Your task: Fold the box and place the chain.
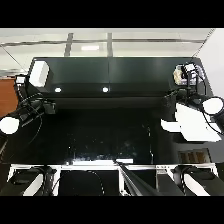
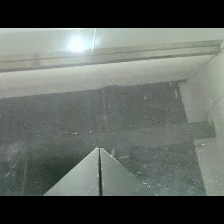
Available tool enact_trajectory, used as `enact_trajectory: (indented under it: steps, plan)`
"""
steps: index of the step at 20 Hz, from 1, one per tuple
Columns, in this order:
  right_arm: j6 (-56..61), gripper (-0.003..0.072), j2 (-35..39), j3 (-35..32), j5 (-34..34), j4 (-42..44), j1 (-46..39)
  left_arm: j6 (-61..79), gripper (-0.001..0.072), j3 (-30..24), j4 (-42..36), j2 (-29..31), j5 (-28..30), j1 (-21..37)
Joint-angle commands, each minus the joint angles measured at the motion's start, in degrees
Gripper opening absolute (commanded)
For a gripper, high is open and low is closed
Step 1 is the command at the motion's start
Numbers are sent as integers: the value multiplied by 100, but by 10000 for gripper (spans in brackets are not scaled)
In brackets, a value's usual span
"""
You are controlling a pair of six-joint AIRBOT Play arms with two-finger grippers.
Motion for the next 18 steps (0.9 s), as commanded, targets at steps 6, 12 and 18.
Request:
enact_trajectory:
  steps: [6,12,18]
  plan:
    - [0,15,-4,-2,0,-2,2,2,29,-2,0,4,0,4]
    - [4,15,-4,-2,-4,55,4,2,29,-2,0,4,2,4]
    - [4,15,-4,-2,417,1582,4,-17,30,-4,-286,4,42,2]
